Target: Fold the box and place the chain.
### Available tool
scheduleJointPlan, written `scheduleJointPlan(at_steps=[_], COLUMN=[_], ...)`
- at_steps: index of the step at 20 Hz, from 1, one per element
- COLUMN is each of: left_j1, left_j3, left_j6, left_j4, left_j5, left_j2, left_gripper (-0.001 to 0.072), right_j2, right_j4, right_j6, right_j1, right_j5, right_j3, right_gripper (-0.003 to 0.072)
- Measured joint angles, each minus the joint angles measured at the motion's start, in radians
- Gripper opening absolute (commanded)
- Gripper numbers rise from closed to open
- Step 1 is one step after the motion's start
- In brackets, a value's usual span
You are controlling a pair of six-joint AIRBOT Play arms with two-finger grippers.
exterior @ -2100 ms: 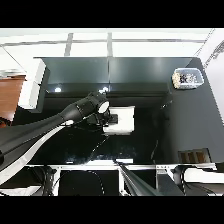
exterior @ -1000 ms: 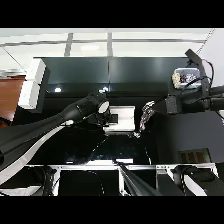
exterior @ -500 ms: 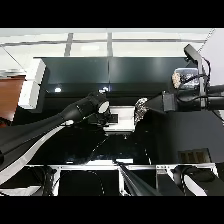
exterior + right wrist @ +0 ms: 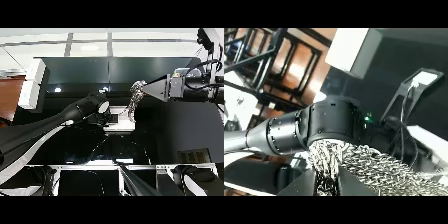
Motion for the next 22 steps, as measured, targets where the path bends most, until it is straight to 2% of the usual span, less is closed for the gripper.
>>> scheduleJointPlan(at_steps=[4, 9, 16, 17, 18, 19, 22], left_j1=[0.0, 0.0, 0.0, 0.0, 0.0, 0.0, 0.0], left_j3=[0.0, 0.0, 0.0, 0.0, 0.0, 0.0, 0.0], left_j6=[0.0, 0.0, 0.0, 0.0, 0.0, 0.0, 0.0], left_j4=[0.0, 0.0, 0.003, 0.004, 0.003, 0.004, 0.007], left_j5=[0.0, 0.0, -0.002, -0.002, -0.002, -0.003, -0.002], left_j2=[0.0, 0.0, 0.0, 0.0, 0.0, 0.0, 0.0], left_gripper=[0.0027, 0.0027, 0.0027, 0.0028, 0.0027, 0.0027, 0.0027], right_j2=[0.0, -0.018, -0.109, -0.121, -0.132, -0.139, -0.152], right_j4=[-0.125, -0.231, -0.283, -0.287, -0.289, -0.29, -0.297], right_j6=[0.02, 0.04, 0.048, 0.048, 0.049, 0.05, 0.039], right_j1=[0.051, 0.132, 0.166, 0.167, 0.167, 0.168, 0.159], right_j5=[-0.004, -0.052, -0.184, -0.192, -0.196, -0.201, -0.207], right_j3=[-0.019, -0.117, -0.229, -0.233, -0.237, -0.24, -0.243], right_gripper=[0.0004, 0.0007, 0.0011, 0.005, 0.0218, 0.0262, 0.0262])
